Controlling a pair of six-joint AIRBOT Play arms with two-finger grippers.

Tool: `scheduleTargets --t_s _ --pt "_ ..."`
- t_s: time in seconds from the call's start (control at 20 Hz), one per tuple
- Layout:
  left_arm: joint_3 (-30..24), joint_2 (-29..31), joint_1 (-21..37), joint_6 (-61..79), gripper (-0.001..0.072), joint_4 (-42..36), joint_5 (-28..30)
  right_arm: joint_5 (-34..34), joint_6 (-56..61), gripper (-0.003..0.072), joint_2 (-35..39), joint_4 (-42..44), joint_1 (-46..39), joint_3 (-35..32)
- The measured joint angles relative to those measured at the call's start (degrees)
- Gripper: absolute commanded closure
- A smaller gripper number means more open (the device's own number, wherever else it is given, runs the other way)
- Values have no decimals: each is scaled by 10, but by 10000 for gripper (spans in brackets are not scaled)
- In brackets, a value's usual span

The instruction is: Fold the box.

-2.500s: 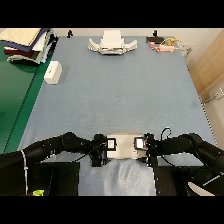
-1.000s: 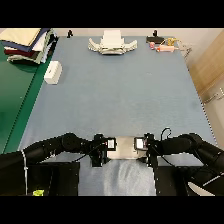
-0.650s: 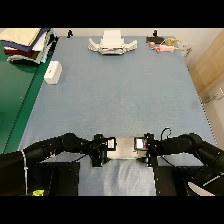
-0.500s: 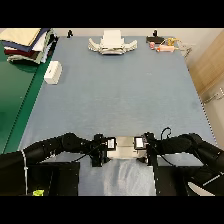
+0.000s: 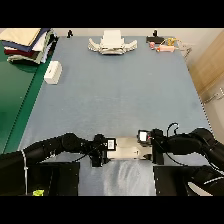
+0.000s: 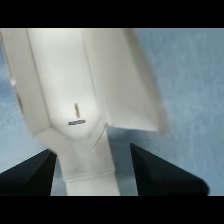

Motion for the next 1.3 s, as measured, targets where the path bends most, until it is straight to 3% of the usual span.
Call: scheduleTargets --t_s 0.15,0.2,0.3,0.35,0.4,0.6,0.9,1.3 --pt "0 0 0 0 248 -1 1 -80 59 -22 35 -7 1 11" --pt "0 0 0 0 247 -1 1 -100 84 34 47 4 1 17" --pt "0 0 0 -1 248 -1 1 -121 141 309 68 39 1 37" --pt "0 0 0 -1 247 -1 2 -123 175 531 76 65 1 47" --pt "0 0 0 -2 247 -2 2 -121 210 683 81 86 1 54" --pt "0 0 0 -2 248 -2 2 -45 318 683 60 138 1 70" --pt "0 0 0 -2 248 -2 3 100 369 684 -66 168 1 78" --pt "0 0 0 -4 248 -3 5 156 375 684 -197 176 3 80"
